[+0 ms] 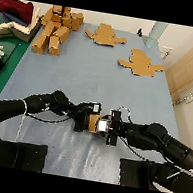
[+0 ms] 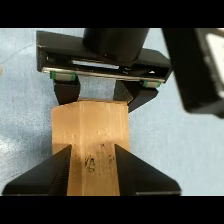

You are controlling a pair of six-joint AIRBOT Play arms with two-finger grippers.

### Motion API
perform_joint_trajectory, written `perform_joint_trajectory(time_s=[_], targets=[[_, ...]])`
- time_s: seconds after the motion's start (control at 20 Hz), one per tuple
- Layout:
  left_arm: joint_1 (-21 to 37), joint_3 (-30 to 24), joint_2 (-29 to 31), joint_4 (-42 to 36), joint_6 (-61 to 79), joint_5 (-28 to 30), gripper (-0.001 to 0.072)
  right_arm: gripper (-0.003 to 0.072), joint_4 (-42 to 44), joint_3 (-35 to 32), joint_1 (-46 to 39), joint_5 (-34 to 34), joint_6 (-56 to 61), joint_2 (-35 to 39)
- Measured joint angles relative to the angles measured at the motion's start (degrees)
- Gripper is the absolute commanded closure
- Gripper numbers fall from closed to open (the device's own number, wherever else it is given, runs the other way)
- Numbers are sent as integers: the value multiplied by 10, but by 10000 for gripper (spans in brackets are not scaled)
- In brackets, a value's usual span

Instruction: Fold the box.

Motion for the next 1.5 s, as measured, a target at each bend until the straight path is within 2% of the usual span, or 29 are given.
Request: perform_joint_trajectory(time_s=[0.25,0.6,0.75,0.9,0.95,1.0,1.15,1.5], targets=[[0,0,0,0,0,0,314,222,-35,0,31,33,20,-10],[0,0,0,0,0,0,314,222,-259,0,103,49,239,-32],[0,0,0,0,0,0,314,221,-318,0,116,52,296,-42],[0,0,0,0,0,0,314,230,-343,0,122,54,321,-46],[0,0,0,0,0,2,314,265,-350,0,123,54,326,-47],[0,0,0,0,0,2,314,348,-355,0,123,54,330,-48],[0,0,0,-1,-2,3,314,409,-368,0,124,54,334,-48],[1,0,0,0,-1,1,314,406,-381,0,127,54,339,-35]])
